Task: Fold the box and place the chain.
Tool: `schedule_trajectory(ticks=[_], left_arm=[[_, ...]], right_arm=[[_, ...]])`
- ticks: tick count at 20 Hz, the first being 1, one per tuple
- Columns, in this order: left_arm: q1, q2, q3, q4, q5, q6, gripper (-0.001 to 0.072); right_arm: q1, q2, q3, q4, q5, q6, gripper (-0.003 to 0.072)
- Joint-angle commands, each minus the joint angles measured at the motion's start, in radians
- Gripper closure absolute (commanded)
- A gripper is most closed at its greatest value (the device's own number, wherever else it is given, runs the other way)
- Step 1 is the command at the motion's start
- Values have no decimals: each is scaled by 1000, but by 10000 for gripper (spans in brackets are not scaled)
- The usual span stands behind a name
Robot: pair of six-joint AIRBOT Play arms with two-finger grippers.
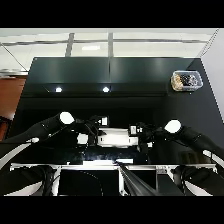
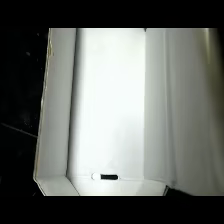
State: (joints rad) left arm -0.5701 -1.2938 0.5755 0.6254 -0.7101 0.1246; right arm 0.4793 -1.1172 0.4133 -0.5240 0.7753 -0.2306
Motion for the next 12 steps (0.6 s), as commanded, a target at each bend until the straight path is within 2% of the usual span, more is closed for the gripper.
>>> schedule_trajectory(ticks=[1,12], left_arm=[[0,-1,0,-1,2,-2,681],[0,-1,0,-1,3,-2,681]], right_arm=[[7,-3,-3,-19,-45,-14,27],[10,-10,-3,48,-39,-63,27]])
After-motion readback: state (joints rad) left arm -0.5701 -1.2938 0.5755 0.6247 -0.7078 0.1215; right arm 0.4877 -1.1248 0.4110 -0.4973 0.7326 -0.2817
